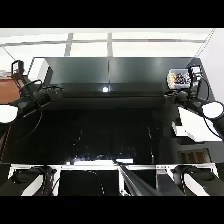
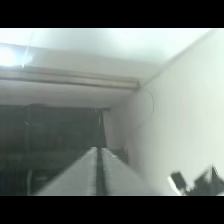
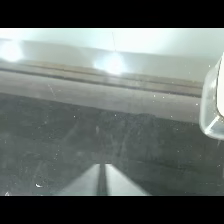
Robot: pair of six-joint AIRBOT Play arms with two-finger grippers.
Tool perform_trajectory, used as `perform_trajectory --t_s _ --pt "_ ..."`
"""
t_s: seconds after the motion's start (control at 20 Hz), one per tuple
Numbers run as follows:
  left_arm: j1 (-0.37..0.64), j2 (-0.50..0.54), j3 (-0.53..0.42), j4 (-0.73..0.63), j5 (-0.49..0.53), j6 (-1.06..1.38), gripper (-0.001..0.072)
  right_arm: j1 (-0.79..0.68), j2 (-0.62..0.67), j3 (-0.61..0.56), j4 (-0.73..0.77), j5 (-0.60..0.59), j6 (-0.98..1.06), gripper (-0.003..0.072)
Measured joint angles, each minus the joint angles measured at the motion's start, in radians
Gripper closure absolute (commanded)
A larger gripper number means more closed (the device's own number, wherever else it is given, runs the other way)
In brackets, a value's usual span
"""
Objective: Fold the box and place the chain.
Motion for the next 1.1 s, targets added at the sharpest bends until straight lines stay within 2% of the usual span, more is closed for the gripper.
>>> perform_trajectory --t_s 0.1,0.25,0.4,0.55,0.7,0.9,1.1 --pt "0.0 -0.076 0.005 -0.05 0.018 -0.002 0.0 0.0 -0.024 0.0 0.006 -0.002 -0.002 -0.0034" --pt "0.0 -0.17 0.022 -0.09 -0.042 0.014 0.0 -0.009 -0.05 0.002 -0.013 0.013 0.018 -0.0034" --pt "0.0 -0.211 0.04 -0.077 -0.122 0.041 0.0 -0.101 -0.06 0.03 -0.178 0.022 0.196 -0.0034" --pt "-0.001 -0.227 0.062 0.042 -0.194 -0.01 0.0 -0.31 -0.073 0.102 -0.465 0.084 0.422 -0.0034" --pt "-0.001 -0.233 0.095 0.247 -0.271 -0.147 0.0 -0.577 -0.116 0.229 -0.625 0.188 0.531 -0.0034" --pt "-0.001 -0.236 0.124 0.405 -0.337 -0.247 0.0001 -0.859 -0.219 0.38 -0.68 0.344 0.544 -0.0034" --pt "-0.001 -0.237 0.132 0.46 -0.362 -0.291 0.0001 -0.959 -0.338 0.43 -0.655 0.458 0.381 -0.0034"
